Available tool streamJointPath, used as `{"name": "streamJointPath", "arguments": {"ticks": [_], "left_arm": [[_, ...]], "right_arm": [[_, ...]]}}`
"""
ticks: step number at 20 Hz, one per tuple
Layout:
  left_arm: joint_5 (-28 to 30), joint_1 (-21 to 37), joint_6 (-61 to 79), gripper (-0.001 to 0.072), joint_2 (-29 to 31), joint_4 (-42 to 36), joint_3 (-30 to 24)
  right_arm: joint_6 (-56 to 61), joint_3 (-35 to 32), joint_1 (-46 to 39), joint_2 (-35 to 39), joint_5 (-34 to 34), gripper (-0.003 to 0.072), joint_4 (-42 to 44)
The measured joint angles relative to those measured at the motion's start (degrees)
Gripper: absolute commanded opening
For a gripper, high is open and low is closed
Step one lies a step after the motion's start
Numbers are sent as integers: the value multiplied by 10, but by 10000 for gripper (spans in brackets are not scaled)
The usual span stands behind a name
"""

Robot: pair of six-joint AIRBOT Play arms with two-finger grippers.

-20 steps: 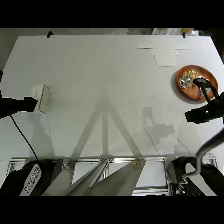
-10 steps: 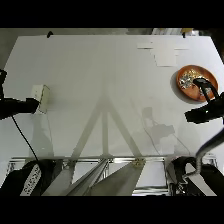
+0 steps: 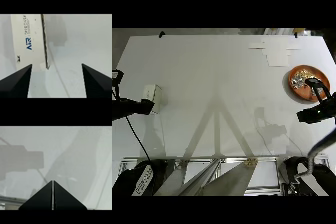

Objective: Fold the box and place the chain.

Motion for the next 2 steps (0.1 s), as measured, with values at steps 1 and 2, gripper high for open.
{"name": "streamJointPath", "arguments": {"ticks": [1,2], "left_arm": [[-2,0,0,692,0,0,0],[-2,-1,0,692,0,0,0]], "right_arm": [[0,0,0,0,0,14,0],[0,0,0,0,0,14,0]]}}
